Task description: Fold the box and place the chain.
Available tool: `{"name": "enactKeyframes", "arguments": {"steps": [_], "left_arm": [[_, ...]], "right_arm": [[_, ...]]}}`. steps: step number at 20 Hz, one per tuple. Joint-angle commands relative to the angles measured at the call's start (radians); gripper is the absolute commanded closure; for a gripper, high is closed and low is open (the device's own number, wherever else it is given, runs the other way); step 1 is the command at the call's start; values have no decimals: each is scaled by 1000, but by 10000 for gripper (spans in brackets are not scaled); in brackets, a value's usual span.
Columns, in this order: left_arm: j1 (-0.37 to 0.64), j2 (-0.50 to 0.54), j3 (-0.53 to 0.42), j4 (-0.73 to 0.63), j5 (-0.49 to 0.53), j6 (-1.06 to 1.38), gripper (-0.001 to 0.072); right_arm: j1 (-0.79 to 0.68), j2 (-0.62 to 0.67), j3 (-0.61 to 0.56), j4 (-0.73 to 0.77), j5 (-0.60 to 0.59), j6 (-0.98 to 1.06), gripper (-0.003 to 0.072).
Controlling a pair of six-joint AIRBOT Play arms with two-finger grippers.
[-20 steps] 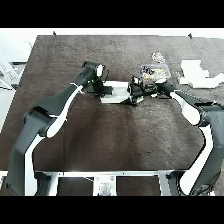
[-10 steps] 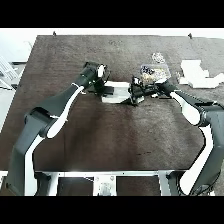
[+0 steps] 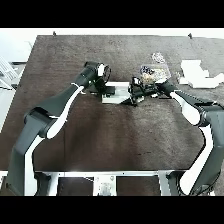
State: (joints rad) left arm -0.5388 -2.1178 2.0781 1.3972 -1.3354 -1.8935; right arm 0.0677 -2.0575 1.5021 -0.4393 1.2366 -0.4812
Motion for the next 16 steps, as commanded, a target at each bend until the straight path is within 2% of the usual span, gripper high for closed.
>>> {"name": "enactKeyframes", "arguments": {"steps": [1, 4, 5, 6, 8, 9, 10, 16], "left_arm": [[0, 0, -2, 15, -8, 9, 312], [0, -7, -4, 37, -3, 9, 324], [0, -8, -4, 42, -2, 9, 465], [0, -8, -4, 44, -2, 10, 542], [0, -8, -4, 49, 3, 11, 541], [0, -8, -4, 49, 3, 17, 661], [0, -8, -4, 51, 5, 21, 689], [0, -8, -4, 56, 3, 37, 676]], "right_arm": [[1, 0, 0, 2, -1, 2, 106], [1, 0, 0, 2, -1, 2, 105], [1, 0, 0, 2, -1, 2, 105], [1, 0, 0, 2, -1, 2, 106], [1, 0, 0, 2, -1, 2, 106], [1, 0, 0, 2, -1, 2, 106], [1, 0, 0, 2, -1, 2, 106], [1, 0, 0, 2, -1, 2, 106]]}}
